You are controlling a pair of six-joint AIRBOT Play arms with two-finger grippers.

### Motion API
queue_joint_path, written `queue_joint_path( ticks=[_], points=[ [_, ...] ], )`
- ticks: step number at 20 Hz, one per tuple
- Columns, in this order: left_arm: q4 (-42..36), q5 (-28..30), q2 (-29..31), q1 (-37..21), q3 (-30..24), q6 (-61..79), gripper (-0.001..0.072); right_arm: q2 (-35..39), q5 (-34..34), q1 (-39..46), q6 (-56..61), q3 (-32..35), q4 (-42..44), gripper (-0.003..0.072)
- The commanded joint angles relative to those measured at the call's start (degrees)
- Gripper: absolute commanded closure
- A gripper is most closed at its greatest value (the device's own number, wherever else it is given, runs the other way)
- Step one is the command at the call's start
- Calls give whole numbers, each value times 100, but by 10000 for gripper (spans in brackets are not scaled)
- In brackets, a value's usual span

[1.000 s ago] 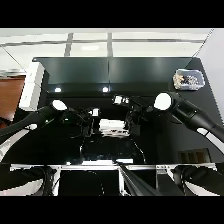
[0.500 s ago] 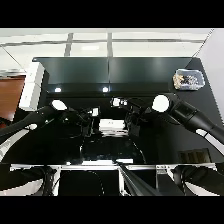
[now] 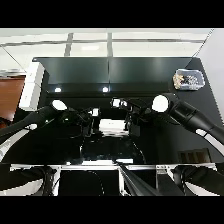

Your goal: Fold the box and place the chain.

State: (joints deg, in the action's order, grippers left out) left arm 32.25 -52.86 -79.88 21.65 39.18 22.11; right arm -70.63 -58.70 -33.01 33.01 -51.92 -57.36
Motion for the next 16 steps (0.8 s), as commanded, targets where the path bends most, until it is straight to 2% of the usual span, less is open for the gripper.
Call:
queue_joint_path(
  ticks=[1,9,10,12,14,15,16],
  points=[
    [2,-4,-2,2,4,-2,321,-50,-13,-4,0,13,-11,305],
    [2,-4,-2,2,4,-2,321,-20,-96,-2,437,63,35,305],
    [2,-4,-2,2,4,-2,322,42,-256,28,778,-31,31,305],
    [2,-7,-2,2,4,-2,321,225,-557,278,2184,-186,42,306],
    [2,-7,-2,2,4,-2,322,350,-883,754,3165,-66,470,306],
    [2,-7,-2,2,4,-2,322,358,-929,966,3230,114,1025,306],
    [2,-7,-2,2,4,-2,321,358,-866,1106,3222,363,1718,403]
  ],
)
